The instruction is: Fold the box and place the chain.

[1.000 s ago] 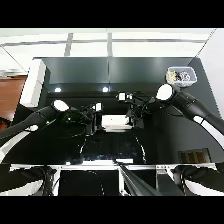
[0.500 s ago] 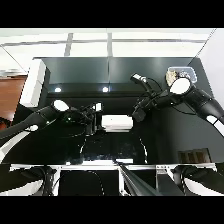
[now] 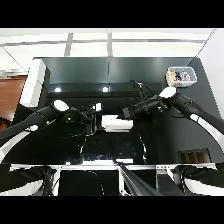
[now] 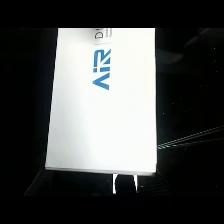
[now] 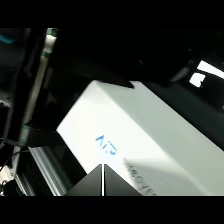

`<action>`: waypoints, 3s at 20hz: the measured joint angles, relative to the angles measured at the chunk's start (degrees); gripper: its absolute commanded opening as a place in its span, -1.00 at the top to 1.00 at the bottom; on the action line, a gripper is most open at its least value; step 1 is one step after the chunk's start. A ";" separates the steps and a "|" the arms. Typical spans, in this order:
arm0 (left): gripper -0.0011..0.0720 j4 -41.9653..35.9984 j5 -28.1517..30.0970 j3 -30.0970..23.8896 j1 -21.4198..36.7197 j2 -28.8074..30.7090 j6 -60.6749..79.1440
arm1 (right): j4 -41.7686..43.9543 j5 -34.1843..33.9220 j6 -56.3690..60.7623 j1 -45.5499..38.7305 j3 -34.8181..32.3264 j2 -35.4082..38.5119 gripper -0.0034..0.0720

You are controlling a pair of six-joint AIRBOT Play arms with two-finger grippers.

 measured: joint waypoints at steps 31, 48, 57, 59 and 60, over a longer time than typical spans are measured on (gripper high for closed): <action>-0.98 15.15 -9.88 11.96 -0.09 6.88 -25.64 | -17.51 18.73 6.29 -29.77 9.90 13.92 0.88; -0.95 34.21 -9.86 24.90 -14.84 -2.80 -48.96 | -18.01 18.14 5.68 -30.86 9.92 14.21 0.88; -0.95 34.05 -11.37 25.70 -15.80 -5.55 -43.93 | -18.14 17.99 5.25 -30.86 9.92 14.21 0.88; -0.95 33.59 -11.65 25.73 -15.82 -5.95 -43.60 | -18.16 17.90 5.20 -30.86 9.92 14.21 0.88; -0.95 33.57 -11.85 25.75 -15.82 -6.05 -43.39 | -18.16 17.92 5.18 -30.86 9.92 14.21 0.88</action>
